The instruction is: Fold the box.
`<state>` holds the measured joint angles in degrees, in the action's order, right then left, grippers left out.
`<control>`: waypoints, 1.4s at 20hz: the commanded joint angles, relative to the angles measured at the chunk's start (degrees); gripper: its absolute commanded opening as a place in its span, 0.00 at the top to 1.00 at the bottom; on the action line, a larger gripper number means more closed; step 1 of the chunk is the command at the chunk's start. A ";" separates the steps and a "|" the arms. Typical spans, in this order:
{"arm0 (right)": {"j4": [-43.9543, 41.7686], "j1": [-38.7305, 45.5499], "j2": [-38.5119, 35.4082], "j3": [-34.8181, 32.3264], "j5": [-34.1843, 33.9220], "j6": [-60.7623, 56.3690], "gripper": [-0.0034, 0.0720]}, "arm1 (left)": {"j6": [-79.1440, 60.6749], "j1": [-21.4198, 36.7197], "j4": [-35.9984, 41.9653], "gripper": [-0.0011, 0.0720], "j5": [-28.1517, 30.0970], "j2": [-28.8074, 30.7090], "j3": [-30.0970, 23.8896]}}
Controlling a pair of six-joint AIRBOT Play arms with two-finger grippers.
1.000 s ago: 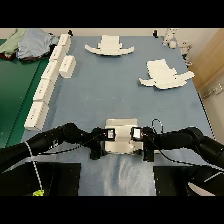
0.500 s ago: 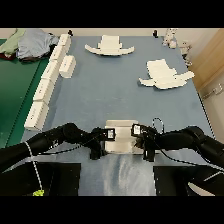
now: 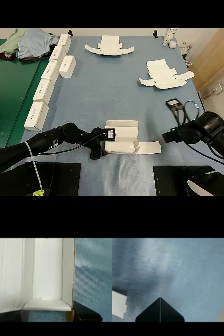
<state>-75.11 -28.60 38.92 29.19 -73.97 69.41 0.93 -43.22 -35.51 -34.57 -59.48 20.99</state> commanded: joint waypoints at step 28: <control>-61.66 37.05 9.25 -15.82 3.85 35.65 0.96 | -0.02 -0.02 -0.02 0.41 0.02 -0.02 -0.02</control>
<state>-136.14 8.49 48.18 13.47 -69.67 104.27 0.91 -43.22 -35.53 -34.57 -59.48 20.99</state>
